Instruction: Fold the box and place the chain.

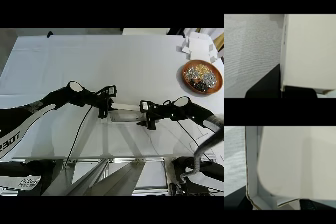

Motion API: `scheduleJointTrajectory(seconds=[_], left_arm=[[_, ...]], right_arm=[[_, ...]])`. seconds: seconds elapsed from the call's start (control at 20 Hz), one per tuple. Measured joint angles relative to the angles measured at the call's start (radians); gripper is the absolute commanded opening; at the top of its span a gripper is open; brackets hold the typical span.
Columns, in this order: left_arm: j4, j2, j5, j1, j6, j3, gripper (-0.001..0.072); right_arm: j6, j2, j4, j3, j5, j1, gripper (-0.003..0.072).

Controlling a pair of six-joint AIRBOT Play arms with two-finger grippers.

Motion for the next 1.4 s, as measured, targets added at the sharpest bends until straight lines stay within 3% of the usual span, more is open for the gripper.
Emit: scheduleJointTrajectory(seconds=[0.25, 0.3, 0.4, 0.45, 0.65, 0.8, 0.9, 1.05, 1.1, 1.2, 1.25, 1.4], left_arm=[[0.0, 0.0, 0.0, 0.0, 0.0, 0.0, 0.0009], [0.0, 0.0, 0.0, 0.0, 0.0, 0.0, 0.005], [0.0, 0.0, 0.011, 0.0, -0.001, 0.0, 0.0325], [0.002, 0.004, 0.005, 0.003, -0.003, 0.0, 0.0353], [0.04, 0.041, -0.013, 0.014, -0.052, -0.001, 0.0355], [0.155, 0.094, -0.023, 0.031, -0.158, -0.001, 0.0523], [0.257, 0.137, -0.038, 0.05, -0.269, -0.001, 0.0523], [0.386, 0.21, -0.085, 0.084, -0.431, -0.001, 0.0482], [0.415, 0.236, -0.111, 0.093, -0.47, -0.001, 0.0408], [0.453, 0.282, -0.164, 0.101, -0.518, -0.001, 0.0085], [0.467, 0.305, -0.197, 0.1, -0.534, -0.001, 0.0], [0.488, 0.348, -0.296, 0.075, -0.563, -0.001, 0.0]], right_arm=[[0.0, 0.0, 0.0, 0.0, 0.001, 0.0, 0.0395], [0.0, 0.0, 0.0, 0.0, 0.001, 0.0, 0.0395], [-0.004, 0.0, -0.002, 0.0, 0.0, 0.0, 0.0395], [-0.008, -0.001, -0.004, 0.0, 0.0, 0.001, 0.0395], [-0.004, -0.001, -0.004, 0.0, 0.001, 0.001, 0.0395], [0.0, -0.001, -0.003, 0.0, 0.001, 0.001, 0.0395], [0.0, -0.001, -0.001, 0.0, 0.001, 0.001, 0.0395], [0.0, -0.001, 0.0, 0.0, 0.001, 0.001, 0.0395], [0.0, -0.001, 0.0, 0.0, 0.001, 0.001, 0.0395], [0.0, -0.001, 0.0, 0.0, 0.002, 0.001, 0.0395], [0.0, -0.001, 0.0, 0.0, 0.002, 0.001, 0.0395], [0.0, -0.001, 0.0, 0.0, 0.002, 0.001, 0.0395]])
